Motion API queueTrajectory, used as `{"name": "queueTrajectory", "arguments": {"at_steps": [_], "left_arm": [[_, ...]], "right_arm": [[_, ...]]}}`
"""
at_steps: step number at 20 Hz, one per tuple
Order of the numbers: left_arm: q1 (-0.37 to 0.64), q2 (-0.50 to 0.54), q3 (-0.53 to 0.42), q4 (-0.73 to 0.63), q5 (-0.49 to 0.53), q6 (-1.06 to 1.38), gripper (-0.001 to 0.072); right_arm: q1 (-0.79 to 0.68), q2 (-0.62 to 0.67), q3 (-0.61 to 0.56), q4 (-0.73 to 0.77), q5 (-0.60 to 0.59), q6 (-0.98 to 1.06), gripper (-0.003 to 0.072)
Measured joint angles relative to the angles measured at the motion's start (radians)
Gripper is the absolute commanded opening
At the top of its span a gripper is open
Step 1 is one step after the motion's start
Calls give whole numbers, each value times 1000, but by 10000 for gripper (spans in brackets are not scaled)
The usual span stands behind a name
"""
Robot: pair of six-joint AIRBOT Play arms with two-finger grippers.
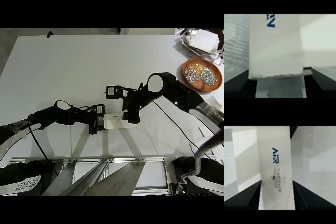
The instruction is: Fold the box and place the chain.
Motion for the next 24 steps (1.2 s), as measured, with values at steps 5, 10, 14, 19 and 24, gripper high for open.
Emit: {"name": "queueTrajectory", "arguments": {"at_steps": [5,10,14,19,24], "left_arm": [[0,0,0,0,0,0,210],[0,0,0,0,0,0,210],[0,0,0,0,0,0,210],[0,0,0,0,0,0,210],[0,0,0,0,0,0,210]], "right_arm": [[44,46,-56,-22,-35,34,445],[61,64,-90,-40,-94,67,429],[73,67,-97,-56,-114,78,402],[92,73,-102,-72,-117,97,404],[116,80,-145,-74,-145,101,423]]}}
